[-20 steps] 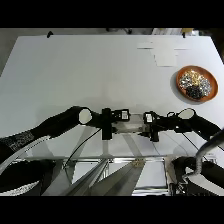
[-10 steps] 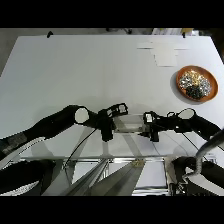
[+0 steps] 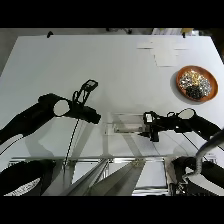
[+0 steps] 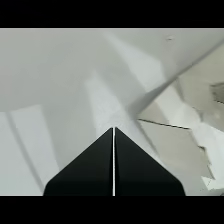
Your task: Fold the box and place the chain.
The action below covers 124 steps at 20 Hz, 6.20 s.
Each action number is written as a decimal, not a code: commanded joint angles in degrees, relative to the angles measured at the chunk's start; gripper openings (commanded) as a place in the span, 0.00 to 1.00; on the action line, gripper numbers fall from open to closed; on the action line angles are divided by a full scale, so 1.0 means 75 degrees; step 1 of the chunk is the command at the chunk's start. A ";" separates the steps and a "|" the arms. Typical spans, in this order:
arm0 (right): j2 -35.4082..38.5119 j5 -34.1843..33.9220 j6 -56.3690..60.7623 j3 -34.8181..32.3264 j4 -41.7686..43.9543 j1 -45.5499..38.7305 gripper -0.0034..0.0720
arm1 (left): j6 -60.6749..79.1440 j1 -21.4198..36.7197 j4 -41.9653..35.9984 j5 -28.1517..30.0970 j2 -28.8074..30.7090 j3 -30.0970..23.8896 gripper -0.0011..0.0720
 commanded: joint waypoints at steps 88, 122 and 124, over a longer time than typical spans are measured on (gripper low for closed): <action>-0.0003 0.0003 0.0003 0.0006 0.0003 0.0000 0.59 | -0.0146 -0.0003 -0.2244 -0.1291 -0.1259 0.0000 0.11; -0.0003 0.0003 0.0003 0.0006 0.0003 0.0000 0.59 | 0.0382 -0.1070 -0.3786 0.1177 -0.1110 0.0003 0.72; -0.0003 0.0003 0.0000 0.0006 0.0003 0.0000 0.59 | 0.0009 -0.1212 -0.3500 0.1180 -0.1110 0.0003 0.72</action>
